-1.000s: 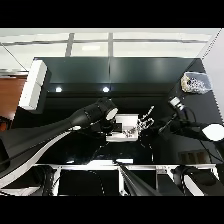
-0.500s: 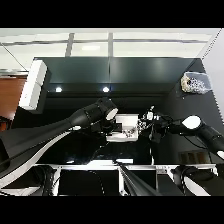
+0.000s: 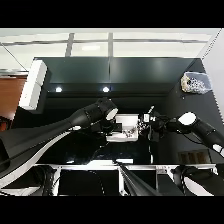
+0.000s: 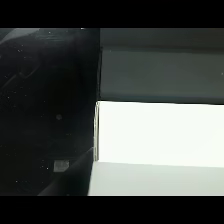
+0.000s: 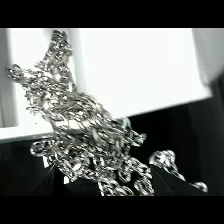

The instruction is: Fold the box and place the chain.

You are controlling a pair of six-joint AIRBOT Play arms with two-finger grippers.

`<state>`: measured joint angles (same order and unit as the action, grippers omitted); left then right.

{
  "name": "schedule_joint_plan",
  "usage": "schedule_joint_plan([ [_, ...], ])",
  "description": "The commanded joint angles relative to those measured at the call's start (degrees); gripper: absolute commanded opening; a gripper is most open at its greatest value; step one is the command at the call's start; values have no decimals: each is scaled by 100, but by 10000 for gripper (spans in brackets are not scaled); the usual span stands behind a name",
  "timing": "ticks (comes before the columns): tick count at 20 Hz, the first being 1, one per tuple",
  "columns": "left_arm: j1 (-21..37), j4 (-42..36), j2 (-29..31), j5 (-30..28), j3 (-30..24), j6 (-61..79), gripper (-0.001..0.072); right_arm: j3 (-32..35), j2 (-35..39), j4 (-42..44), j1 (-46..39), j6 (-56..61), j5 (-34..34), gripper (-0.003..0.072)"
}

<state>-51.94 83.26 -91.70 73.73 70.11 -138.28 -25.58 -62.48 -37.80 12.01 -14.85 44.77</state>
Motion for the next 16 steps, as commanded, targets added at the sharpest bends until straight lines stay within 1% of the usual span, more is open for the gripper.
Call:
schedule_joint_plan([
  [1, 4, 2, -2, 2, 0, 2, 33, -11, -61, -22, 221, -61, 37, 682],
  [3, 4, 2, -2, 2, 0, 2, 33, -11, -76, -127, 339, -24, -317, 682],
  [4, 4, 2, -2, 2, 0, 2, 33, -11, -105, -129, 334, 17, -374, 682],
  [9, 4, 2, -2, 0, 0, 2, 34, -11, -221, -144, 337, 116, -238, 681],
  [10, 4, 2, -2, 2, 0, 2, 33, -11, -221, -142, 337, 118, -236, 651],
  [11, 4, 2, -2, 2, 0, 2, 33, -11, -221, -144, 334, 120, -232, 476],
  [12, 4, 2, -2, 2, 0, 2, 33, -11, -221, -144, 334, 120, -236, 427],
  [13, 4, 2, -2, 2, 0, 2, 34, -11, -221, -144, 334, 120, -236, 335],
  [14, 4, 2, -2, 2, 0, 2, 33, -11, -221, -149, 334, 118, -223, 109],
  [15, 4, 2, -2, 2, 0, 2, 33, -11, -221, -149, 334, 116, -216, 6],
  [16, 4, 2, -2, 2, 0, 2, 34, -11, -219, -149, 334, 120, -205, 6],
])
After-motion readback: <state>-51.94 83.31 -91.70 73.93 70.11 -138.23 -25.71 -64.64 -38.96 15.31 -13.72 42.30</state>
